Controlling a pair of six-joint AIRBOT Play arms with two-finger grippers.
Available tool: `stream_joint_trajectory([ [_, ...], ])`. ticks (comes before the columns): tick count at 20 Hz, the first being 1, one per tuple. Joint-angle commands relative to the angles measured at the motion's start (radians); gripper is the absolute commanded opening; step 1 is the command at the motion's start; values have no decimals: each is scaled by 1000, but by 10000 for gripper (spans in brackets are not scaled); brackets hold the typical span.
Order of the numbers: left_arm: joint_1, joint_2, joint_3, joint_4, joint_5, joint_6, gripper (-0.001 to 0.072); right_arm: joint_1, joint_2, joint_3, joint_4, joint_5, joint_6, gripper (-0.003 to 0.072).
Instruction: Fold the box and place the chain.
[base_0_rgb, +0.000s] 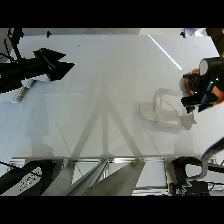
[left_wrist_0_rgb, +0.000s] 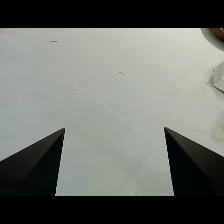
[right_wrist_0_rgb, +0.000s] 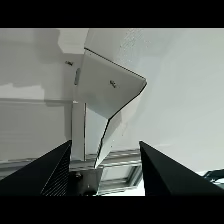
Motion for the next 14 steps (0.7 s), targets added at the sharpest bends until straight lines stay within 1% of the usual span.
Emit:
stream_joint_trajectory([
  [1, -1, 0, 0, 0, 0, 0, 695, -1, -49, 1, -75, 4, 56, 480],
  [5, -1, 0, 0, 0, 0, 0, 695, -24, -101, 1, -80, 10, 108, 476],
  [6, -1, 0, 0, 0, 0, 0, 695, -37, -115, 1, -76, 14, 108, 425],
  [7, -1, 0, 0, 1, 0, 0, 695, -50, -126, 1, -74, 13, 107, 352],
  [8, -1, 0, 0, 1, 0, 0, 695, -62, -134, 1, -69, 12, 106, 251],
  [9, -1, 0, 0, 0, 0, 0, 695, -74, -136, 1, -59, 12, 96, 167],
  [11, -1, 0, 0, 0, 0, 0, 695, -89, -134, 1, -28, 22, 45, 33],
  [14, -1, 0, 0, 0, 0, 0, 695, -90, -124, 1, 3, 50, -13, 15],
])
